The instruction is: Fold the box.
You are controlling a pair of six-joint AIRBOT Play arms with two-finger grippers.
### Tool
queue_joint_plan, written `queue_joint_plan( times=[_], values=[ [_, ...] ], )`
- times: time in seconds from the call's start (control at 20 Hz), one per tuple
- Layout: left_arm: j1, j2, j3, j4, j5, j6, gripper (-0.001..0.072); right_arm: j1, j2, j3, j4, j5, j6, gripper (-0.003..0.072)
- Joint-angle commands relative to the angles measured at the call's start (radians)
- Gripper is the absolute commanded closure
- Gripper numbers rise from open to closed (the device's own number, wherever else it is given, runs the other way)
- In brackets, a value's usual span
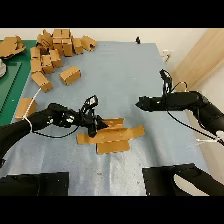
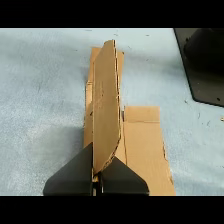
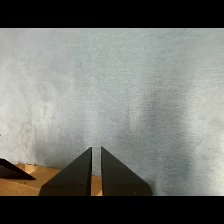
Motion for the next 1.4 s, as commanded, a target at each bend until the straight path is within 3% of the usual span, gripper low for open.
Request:
queue_joint_plan(
  times=[0.0, 0.5, 0.75, 1.35],
  values=[
    [0.002, 0.0, 0.0, 0.004, -0.009, 0.027, 0.0699, 0.001, -0.001, 0.001, -0.002, 0.001, 0.0, 0.0601],
    [0.015, 0.0, 0.027, -0.002, -0.046, 0.064, 0.0699, 0.001, -0.009, -0.005, -0.002, 0.007, 0.001, 0.06],
    [0.025, -0.011, 0.027, -0.084, -0.092, 0.113, 0.0699, 0.003, -0.026, -0.011, 0.002, 0.009, 0.001, 0.0601],
    [0.025, -0.048, 0.028, -0.039, -0.067, 0.099, 0.0699, 0.003, -0.026, -0.011, 0.001, 0.011, 0.001, 0.06]
  ],
)
